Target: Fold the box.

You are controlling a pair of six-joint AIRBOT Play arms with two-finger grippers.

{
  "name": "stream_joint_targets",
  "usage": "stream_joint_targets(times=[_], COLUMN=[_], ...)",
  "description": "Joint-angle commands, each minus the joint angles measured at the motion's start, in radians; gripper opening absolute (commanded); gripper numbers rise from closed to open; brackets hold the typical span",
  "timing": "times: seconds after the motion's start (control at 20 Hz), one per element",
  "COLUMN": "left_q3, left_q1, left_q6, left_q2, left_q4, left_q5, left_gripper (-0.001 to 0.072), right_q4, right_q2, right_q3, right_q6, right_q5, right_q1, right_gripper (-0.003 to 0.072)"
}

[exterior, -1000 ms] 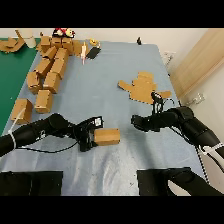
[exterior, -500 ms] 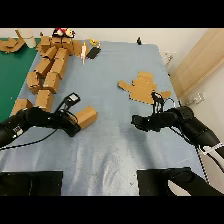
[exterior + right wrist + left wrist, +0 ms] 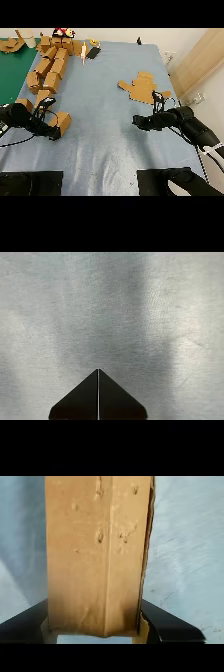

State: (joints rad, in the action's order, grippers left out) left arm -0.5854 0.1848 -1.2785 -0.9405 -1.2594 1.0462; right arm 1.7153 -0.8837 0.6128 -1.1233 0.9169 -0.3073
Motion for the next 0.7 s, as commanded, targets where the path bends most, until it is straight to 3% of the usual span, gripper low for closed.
stream_joint_targets(times=[0.0,0.35,0.65], left_q3=[0.000,0.000,0.000], left_q1=[-0.031,-0.031,-0.056], left_q6=[-0.159,-0.394,-0.425], left_q2=[0.002,0.001,-0.016], left_q4=[-0.140,-0.344,-0.356], left_q5=[0.098,0.111,-0.083], left_gripper=[0.0505,0.0504,0.0504], right_q4=[-0.014,-0.036,-0.035], right_q2=[0.000,0.000,0.000], right_q3=[0.001,0.001,0.001], right_q6=[-0.003,-0.003,-0.003], right_q5=[0.000,0.000,0.000], right_q1=[0.000,0.000,0.000], right_gripper=[0.0002,0.0002,0.0002])
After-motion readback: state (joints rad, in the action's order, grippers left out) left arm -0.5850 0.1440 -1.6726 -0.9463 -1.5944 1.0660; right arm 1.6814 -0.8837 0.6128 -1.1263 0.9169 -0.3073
